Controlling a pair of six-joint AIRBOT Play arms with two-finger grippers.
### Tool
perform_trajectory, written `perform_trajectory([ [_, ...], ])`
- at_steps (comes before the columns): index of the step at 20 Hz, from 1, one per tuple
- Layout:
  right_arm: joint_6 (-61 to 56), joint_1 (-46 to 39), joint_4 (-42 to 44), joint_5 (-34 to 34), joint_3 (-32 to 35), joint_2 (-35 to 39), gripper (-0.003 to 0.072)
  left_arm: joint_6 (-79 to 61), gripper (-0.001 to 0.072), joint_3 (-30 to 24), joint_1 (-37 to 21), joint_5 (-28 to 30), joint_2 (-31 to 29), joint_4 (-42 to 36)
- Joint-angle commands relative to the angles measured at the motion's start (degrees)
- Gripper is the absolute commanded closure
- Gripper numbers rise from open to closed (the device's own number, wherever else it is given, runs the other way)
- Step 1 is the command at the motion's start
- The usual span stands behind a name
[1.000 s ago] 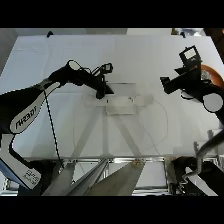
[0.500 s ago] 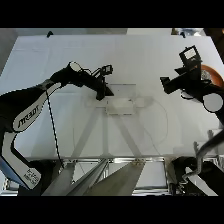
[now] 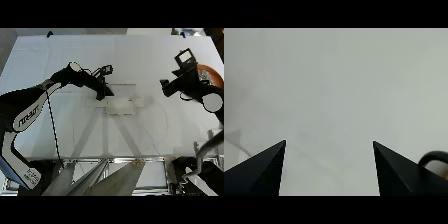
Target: Fold the box and place the chain.
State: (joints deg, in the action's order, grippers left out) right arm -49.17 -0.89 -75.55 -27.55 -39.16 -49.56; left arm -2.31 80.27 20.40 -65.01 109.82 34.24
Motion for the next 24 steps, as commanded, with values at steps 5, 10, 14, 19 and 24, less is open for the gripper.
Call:
perform_trajectory([
  [5,12.28,9.44,6.58,-21.62,-0.22,-0.04,0.0114,-0.02,0.0700,-0.02,0.04,0.04,0.04,0.09],
  [10,16.68,15.50,6.84,-25.05,-0.22,-2.38,-0.0004,-0.02,0.0700,-0.02,0.04,0.04,0.04,0.09],
  [14,16.74,17.42,6.84,-25.44,-0.22,-2.58,-0.0022,-0.02,0.0700,-0.02,0.04,0.04,0.04,0.09],
  [19,16.63,15.76,6.84,-25.79,-0.17,-2.45,-0.0021,-0.02,0.0700,-0.02,0.04,0.04,0.04,0.09],
  [24,23.39,13.62,13.86,-20.59,2.45,-0.85,-0.0020,-0.02,0.0700,-0.02,0.04,0.04,0.04,0.09],
])
